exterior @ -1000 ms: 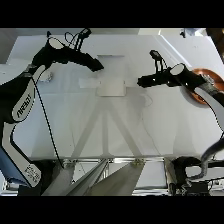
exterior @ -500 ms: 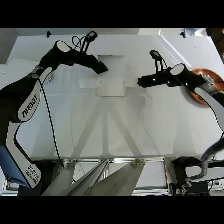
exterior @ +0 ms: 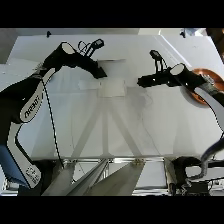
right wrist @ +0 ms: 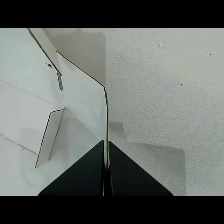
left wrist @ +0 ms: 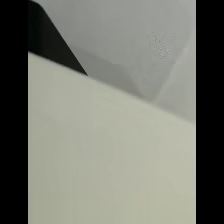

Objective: Fold the box and place the chain.

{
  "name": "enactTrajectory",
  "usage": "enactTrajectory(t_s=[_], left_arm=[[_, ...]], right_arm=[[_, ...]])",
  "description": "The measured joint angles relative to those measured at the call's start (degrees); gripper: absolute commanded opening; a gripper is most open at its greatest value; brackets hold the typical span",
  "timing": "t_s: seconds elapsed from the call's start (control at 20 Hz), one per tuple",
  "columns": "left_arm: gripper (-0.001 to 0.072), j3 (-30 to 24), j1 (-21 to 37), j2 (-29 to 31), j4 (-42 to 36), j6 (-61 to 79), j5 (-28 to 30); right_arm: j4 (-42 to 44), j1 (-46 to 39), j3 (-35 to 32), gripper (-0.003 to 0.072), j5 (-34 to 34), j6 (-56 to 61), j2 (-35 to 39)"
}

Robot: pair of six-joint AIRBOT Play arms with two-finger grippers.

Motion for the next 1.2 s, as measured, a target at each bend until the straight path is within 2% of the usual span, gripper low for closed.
enactTrajectory(t_s=[0.05, 0.1, 0.2, 1.2], left_arm=[[0.0224, 0.0, 0.0, 0.0, 0.2, 1.0, -0.8], [0.0177, 0.0, 0.0, 0.0, 0.3, 2.0, -1.5], [0.0010, 0.0, 0.0, 0.0, 0.7, 3.5, -2.0], [0.0008, 0.0, 0.0, 0.4, 0.9, 7.2, -3.0]], right_arm=[[0.0, 0.0, 0.0, 0.0010, 0.0, 0.0, 0.0], [0.0, 0.0, 0.0, 0.0010, 0.0, 0.0, 0.0], [0.0, 0.0, 0.0, 0.0010, 0.0, 0.0, 0.0], [0.0, 0.0, 0.0, 0.0010, 0.0, 0.0, 0.0]])
